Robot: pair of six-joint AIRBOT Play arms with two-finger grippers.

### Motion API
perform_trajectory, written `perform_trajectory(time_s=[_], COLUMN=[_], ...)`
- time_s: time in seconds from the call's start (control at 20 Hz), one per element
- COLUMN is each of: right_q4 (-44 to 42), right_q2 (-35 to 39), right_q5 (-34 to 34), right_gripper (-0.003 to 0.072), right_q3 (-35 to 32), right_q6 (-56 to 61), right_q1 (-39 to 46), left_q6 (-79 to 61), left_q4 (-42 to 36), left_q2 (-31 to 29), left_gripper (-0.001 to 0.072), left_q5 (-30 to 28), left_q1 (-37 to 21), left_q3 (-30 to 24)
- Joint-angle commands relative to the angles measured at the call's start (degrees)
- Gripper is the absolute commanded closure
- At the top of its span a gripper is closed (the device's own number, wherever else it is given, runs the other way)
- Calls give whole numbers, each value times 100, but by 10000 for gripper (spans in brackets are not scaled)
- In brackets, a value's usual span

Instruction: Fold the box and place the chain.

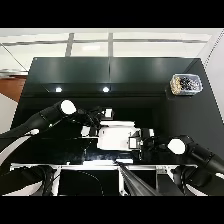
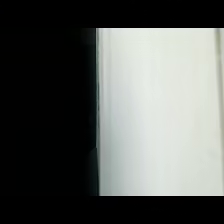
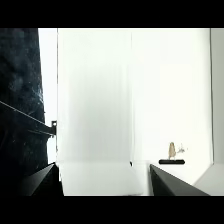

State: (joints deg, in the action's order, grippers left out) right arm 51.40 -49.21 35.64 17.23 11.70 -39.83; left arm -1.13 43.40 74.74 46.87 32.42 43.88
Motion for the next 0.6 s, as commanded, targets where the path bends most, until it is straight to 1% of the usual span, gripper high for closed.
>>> perform_trajectory(time_s=[0.0,0.1,0.2,0.35,0.45,0.55], right_q4=[-37,-35,0,575,979,1143], right_q2=[-120,-120,-118,-118,-116,-114], right_q5=[-507,-474,-319,-48,111,166], right_gripper=[-9,-10,-10,-10,-10,-10], right_q3=[0,59,264,647,874,1014], right_q6=[-9,170,380,929,1346,1425], right_q1=[-269,-267,-267,-227,-46,256], left_q6=[2,2,2,4,2,2], left_q4=[0,0,0,0,0,0], left_q2=[4,4,4,4,4,4], left_gripper=[678,678,678,678,678,678], left_q5=[0,11,11,11,11,13], left_q1=[4,4,4,4,4,4], left_q3=[-2,-2,-2,-2,-2,-2])
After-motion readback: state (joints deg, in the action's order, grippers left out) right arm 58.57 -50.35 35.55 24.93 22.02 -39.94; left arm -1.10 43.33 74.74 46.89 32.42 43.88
